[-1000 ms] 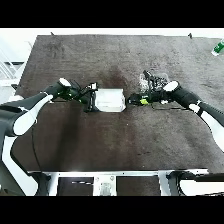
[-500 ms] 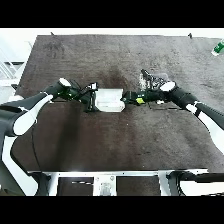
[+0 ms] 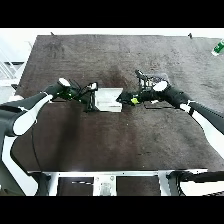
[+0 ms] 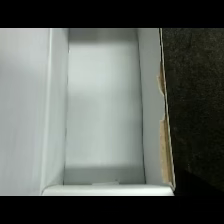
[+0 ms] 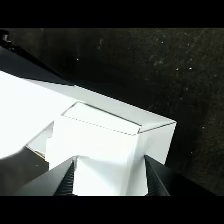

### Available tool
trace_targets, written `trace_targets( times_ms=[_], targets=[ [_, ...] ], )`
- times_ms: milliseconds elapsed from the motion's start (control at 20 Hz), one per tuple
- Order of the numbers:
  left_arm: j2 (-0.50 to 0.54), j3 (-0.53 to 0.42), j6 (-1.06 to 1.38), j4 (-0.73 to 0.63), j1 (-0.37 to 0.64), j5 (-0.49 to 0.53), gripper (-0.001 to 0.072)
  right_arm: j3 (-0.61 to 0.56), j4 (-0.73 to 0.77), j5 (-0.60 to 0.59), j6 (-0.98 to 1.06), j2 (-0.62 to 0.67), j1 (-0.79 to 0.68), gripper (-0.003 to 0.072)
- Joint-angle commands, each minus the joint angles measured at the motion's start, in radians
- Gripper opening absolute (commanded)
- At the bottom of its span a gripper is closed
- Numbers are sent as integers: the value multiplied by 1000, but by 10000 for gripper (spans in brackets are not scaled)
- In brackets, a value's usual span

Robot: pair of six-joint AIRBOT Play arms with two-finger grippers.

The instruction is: Fold the box and place the chain.

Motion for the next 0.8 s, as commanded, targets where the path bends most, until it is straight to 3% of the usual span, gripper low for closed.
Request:
trace_targets(
  times_ms=[0,750],
  targets=[
    [0,0,2,0,0,-1,465,50,-164,5,123,-11,34,508],
    [0,0,2,0,0,-1,465,234,-560,137,483,-139,116,508]
  ],
)
